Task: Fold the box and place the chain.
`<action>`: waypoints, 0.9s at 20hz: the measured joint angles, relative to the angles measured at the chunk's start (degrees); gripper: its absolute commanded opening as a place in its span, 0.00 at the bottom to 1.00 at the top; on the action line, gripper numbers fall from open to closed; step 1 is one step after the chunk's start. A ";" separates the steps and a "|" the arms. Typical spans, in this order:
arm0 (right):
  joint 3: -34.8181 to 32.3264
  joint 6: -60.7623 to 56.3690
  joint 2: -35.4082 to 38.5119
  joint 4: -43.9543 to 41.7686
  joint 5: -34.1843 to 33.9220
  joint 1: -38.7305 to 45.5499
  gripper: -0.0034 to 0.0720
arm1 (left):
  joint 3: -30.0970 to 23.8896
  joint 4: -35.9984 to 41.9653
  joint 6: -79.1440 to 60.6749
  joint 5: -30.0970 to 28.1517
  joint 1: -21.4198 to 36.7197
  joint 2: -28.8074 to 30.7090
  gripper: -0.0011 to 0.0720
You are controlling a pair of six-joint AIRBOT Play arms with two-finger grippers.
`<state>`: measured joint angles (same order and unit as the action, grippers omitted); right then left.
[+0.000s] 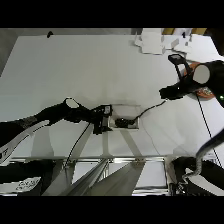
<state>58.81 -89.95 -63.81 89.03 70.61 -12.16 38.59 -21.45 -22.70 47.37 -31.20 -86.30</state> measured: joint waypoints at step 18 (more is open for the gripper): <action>-4.98 -1.25 -10.62 -0.17 -12.96 5.73 0.47 | 0.00 0.02 0.00 0.00 0.00 0.00 0.20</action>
<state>53.82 -91.20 -74.43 88.86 57.65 -6.44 38.59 -21.43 -22.70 47.37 -31.20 -86.30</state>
